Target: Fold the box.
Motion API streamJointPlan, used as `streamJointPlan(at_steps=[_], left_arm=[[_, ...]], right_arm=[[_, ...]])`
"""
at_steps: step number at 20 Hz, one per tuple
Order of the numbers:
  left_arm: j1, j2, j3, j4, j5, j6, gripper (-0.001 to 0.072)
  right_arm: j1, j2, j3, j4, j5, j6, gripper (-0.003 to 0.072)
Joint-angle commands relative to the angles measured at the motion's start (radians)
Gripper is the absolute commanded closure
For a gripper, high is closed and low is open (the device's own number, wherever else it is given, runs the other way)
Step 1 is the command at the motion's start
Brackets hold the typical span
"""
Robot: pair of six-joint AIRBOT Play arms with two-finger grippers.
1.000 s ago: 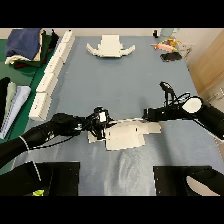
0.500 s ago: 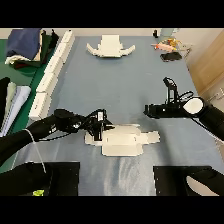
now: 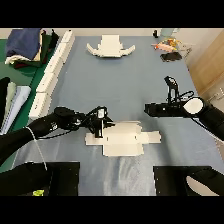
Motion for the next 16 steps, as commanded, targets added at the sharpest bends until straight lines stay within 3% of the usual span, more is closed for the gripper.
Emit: streamJointPlan(at_steps=[1,16], left_arm=[[0.000,0.011,0.013,-0.083,0.039,0.106,0.0697],[-0.017,-0.043,-0.021,-0.106,0.059,0.209,0.0697]], right_arm=[[0.000,0.001,0.000,0.000,-0.010,0.001,0.0685],[0.000,0.001,0.000,0.000,-0.032,0.001,0.0685]])
